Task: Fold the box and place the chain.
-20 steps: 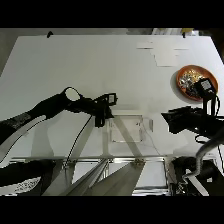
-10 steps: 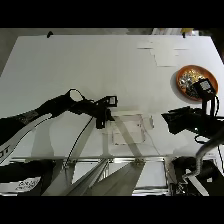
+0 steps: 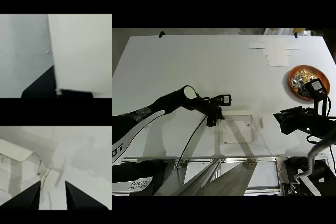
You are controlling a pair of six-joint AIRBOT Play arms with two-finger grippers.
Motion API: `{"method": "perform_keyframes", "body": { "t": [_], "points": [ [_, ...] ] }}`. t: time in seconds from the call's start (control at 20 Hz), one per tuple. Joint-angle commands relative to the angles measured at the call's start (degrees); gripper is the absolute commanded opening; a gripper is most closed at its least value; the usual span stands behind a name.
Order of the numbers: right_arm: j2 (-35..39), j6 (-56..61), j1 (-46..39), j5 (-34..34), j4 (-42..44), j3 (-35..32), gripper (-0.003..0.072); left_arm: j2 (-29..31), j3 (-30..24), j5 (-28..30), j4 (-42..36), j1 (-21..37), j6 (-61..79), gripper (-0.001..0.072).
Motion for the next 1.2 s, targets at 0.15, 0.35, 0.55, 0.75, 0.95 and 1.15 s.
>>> {"method": "perform_keyframes", "body": {
  "t": [0.15, 0.35, 0.55, 0.75, 0.95, 1.15],
  "points": [
    [0.0, -0.1, 0.1, 0.0, 0.0, 0.0, 0.0343, -0.9, 4.9, -2.3, 3.1, 0.0, -2.8, -0.0001],
    [0.0, -0.1, 0.1, 0.2, 0.0, 0.0, 0.0343, -3.8, 4.9, -4.3, 2.9, 0.0, -2.7, -0.0001],
    [0.0, -0.1, 0.1, 0.2, 0.0, 0.0, 0.0343, -4.2, 4.9, -4.4, 3.0, 0.0, -2.7, 0.0001],
    [0.0, -0.3, 0.1, 0.2, 0.0, 0.0, 0.0343, -4.2, 4.9, -4.4, 3.5, 0.0, -2.7, 0.0004],
    [0.0, -2.1, 0.1, 0.5, -0.1, 0.0, 0.0343, -4.1, 4.9, -4.5, 3.6, 0.0, -2.8, 0.0006],
    [0.0, -2.9, 0.1, 1.3, -0.1, 0.0, 0.0343, -2.4, 5.2, -4.8, 6.1, 0.0, -4.5, 0.0001]
  ]
}}
